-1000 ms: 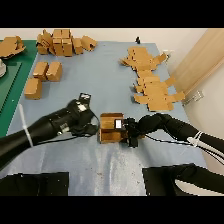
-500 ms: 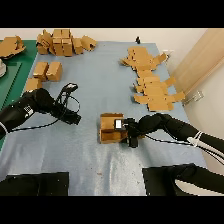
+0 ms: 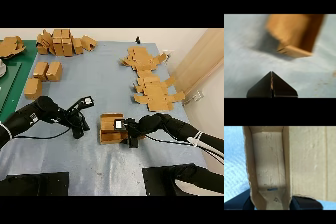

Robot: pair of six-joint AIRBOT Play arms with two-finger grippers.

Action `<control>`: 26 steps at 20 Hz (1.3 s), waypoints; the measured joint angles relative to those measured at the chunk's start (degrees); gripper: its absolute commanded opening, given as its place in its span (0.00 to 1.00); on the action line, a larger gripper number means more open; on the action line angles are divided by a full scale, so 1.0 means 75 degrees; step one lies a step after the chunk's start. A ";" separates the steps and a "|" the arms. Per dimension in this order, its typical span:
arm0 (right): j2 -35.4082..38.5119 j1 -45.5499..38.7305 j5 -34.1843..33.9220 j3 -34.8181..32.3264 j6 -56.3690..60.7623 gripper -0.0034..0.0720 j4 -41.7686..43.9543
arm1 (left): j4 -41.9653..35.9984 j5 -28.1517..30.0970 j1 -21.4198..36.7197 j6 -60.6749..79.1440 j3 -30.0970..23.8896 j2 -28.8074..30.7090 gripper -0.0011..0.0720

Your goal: Fold the box.

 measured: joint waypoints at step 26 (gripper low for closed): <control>0.0000 0.0000 -0.0017 0.0000 0.0000 0.71 0.0000 | -0.0420 0.2203 -0.1932 0.1151 -0.0740 -0.0460 0.97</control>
